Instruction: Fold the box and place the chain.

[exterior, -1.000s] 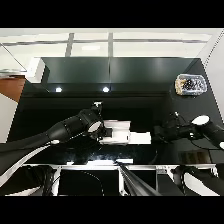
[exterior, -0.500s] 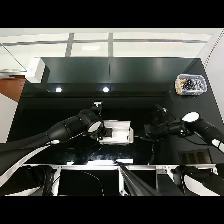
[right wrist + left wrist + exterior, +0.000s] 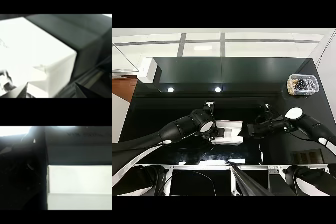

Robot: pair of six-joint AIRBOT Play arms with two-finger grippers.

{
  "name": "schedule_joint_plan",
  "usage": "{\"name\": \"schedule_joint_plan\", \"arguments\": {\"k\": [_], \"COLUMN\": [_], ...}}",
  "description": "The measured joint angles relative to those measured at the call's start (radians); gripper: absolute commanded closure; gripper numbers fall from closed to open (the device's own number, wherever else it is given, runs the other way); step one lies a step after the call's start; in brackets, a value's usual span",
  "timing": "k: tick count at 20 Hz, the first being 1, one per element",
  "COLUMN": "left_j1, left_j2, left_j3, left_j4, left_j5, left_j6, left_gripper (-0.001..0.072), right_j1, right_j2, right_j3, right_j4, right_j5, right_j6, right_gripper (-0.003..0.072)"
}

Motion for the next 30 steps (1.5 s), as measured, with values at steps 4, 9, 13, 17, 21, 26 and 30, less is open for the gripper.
{"name": "schedule_joint_plan", "arguments": {"k": [4,9,13,17,21,26,30], "left_j1": [0.0,0.0,0.0,0.0,0.0,0.0,0.0], "left_j2": [0.0,0.0,0.0,0.0,0.0,0.0,0.0], "left_j3": [0.0,0.0,0.0,0.0,0.0,0.0,0.0], "left_j4": [0.0,0.0,0.003,0.007,0.01,0.011,0.011], "left_j5": [0.0,-0.001,-0.002,-0.003,-0.002,-0.002,-0.002], "left_j6": [0.0,0.0,0.001,0.001,0.001,0.0,0.0], "left_gripper": [0.0678,0.0678,0.0678,0.0678,0.0678,0.0678,0.0678], "right_j1": [0.138,0.322,0.421,0.487,0.537,0.563,0.568], "right_j2": [0.0,0.0,-0.008,-0.041,-0.083,-0.143,-0.171], "right_j3": [0.064,0.174,0.24,0.285,0.311,0.361,0.378], "right_j4": [-0.137,-0.478,-0.655,-0.795,-0.869,-0.92,-0.939], "right_j5": [-0.108,-0.149,-0.143,-0.09,-0.053,-0.015,0.003], "right_j6": [0.235,0.653,0.877,1.038,1.134,1.196,1.237], "right_gripper": [0.0156,0.028,0.0336,0.0434,0.0434,0.0456,0.0465]}}
